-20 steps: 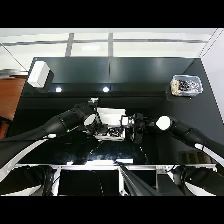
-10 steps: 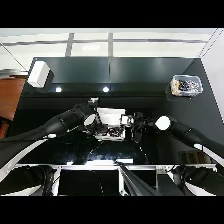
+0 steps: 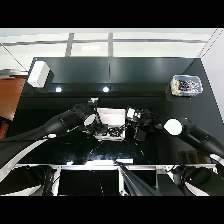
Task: Fold the box and place the chain.
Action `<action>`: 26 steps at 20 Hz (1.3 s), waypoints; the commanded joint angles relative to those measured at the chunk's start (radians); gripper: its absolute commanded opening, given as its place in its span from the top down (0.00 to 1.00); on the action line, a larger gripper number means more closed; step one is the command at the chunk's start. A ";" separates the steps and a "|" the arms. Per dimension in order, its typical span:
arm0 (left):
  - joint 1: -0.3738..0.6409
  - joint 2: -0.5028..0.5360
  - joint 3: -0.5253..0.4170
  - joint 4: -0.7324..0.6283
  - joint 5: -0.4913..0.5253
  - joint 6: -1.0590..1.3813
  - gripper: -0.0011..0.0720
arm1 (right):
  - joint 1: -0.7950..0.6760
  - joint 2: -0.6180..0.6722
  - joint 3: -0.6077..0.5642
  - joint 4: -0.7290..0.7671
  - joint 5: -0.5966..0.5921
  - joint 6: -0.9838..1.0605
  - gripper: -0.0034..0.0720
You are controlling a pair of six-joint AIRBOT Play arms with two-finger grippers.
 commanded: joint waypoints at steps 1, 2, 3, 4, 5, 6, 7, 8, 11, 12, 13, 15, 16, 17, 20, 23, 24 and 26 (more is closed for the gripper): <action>0.000 0.000 -0.001 0.000 0.001 0.000 0.94 | 0.001 0.128 0.010 -0.049 0.092 0.234 0.92; 0.000 0.000 -0.001 0.000 0.001 0.000 0.94 | 0.001 0.150 0.024 -0.048 0.122 0.304 0.92; 0.000 0.000 -0.001 0.000 0.001 0.000 0.94 | 0.001 0.155 0.045 -0.040 0.159 0.354 0.93; 0.000 0.000 -0.001 0.000 0.001 0.000 0.94 | 0.001 0.155 0.070 0.000 0.195 0.371 0.92; 0.000 0.000 -0.001 0.000 0.001 0.000 0.94 | 0.002 0.155 0.092 0.071 0.204 0.371 0.92; 0.000 0.000 -0.001 0.000 0.001 0.000 0.94 | 0.002 0.155 0.106 0.150 0.194 0.370 0.92; 0.000 0.000 -0.001 0.000 0.001 0.000 0.94 | 0.002 0.154 0.119 0.228 0.178 0.364 0.92; 0.000 0.000 -0.001 0.000 0.001 0.000 0.94 | 0.002 0.154 0.126 0.289 0.156 0.363 0.92; 0.000 0.000 -0.001 0.000 0.002 0.000 0.94 | 0.002 0.153 0.128 0.486 0.080 0.357 0.92; 0.000 0.000 -0.001 0.000 0.002 0.000 0.94 | 0.002 0.153 0.128 0.541 0.068 0.345 0.92; 0.000 0.000 -0.001 0.000 0.002 0.000 0.94 | 0.002 0.153 0.128 0.602 0.061 0.323 0.92; 0.000 0.000 -0.001 0.000 0.002 0.000 0.94 | 0.002 0.152 0.128 0.688 0.056 0.310 0.92; 0.000 0.000 -0.001 0.000 0.002 0.000 0.94 | 0.002 0.152 0.128 0.698 0.056 0.310 0.92; 0.000 0.000 -0.001 0.000 0.002 0.000 0.94 | 0.002 0.152 0.128 0.697 0.057 0.310 0.92; 0.000 0.000 -0.001 0.000 0.002 0.000 0.94 | 0.001 0.139 0.128 0.697 0.056 0.311 0.92; 0.000 0.000 -0.001 0.000 0.002 0.000 0.94 | 0.002 0.115 0.128 0.722 0.055 0.311 0.92; 0.000 0.000 -0.001 0.001 0.003 0.000 0.94 | 0.002 0.108 0.128 0.735 0.054 0.311 0.92; 0.000 0.000 -0.001 0.000 0.005 0.000 0.94 | 0.001 0.099 0.128 0.711 0.052 0.311 0.92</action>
